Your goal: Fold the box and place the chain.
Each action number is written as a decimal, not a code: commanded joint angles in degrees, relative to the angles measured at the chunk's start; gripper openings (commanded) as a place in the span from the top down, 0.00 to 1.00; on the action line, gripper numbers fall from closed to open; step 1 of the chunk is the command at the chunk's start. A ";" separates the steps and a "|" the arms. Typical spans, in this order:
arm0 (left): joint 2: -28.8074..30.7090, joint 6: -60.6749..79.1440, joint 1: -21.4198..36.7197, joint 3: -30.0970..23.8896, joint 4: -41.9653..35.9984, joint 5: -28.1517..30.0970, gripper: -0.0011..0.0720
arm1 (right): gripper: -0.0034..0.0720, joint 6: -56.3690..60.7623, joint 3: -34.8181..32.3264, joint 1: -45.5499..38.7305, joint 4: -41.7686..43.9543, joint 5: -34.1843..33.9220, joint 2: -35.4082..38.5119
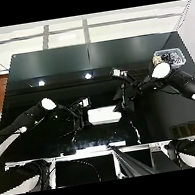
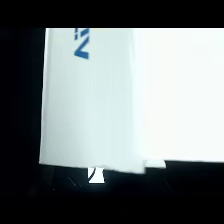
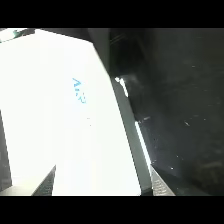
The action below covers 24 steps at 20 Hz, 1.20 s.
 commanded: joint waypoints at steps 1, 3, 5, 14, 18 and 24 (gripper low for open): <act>-0.04 0.00 -0.02 0.04 0.00 0.00 0.42 | 0.01 -2.67 0.09 1.90 -1.62 0.31 0.00; -0.04 0.00 -0.02 0.04 0.00 0.00 0.42 | 0.01 -2.84 0.07 1.92 -1.77 1.86 -0.02; -0.04 0.00 -0.02 0.04 0.00 0.00 0.42 | 0.01 -2.84 0.07 2.36 -1.81 3.87 0.02; -0.04 0.00 -0.02 0.04 0.00 -0.02 0.42 | 0.01 0.26 0.07 4.76 -8.31 -1.33 0.02; -0.04 0.00 -0.02 0.04 0.00 -0.02 0.42 | 0.15 0.28 0.07 4.76 -8.20 -1.95 0.02; -0.04 0.00 -0.02 0.04 0.00 -0.07 0.42 | 0.26 2.71 0.07 4.94 -5.31 -0.52 0.02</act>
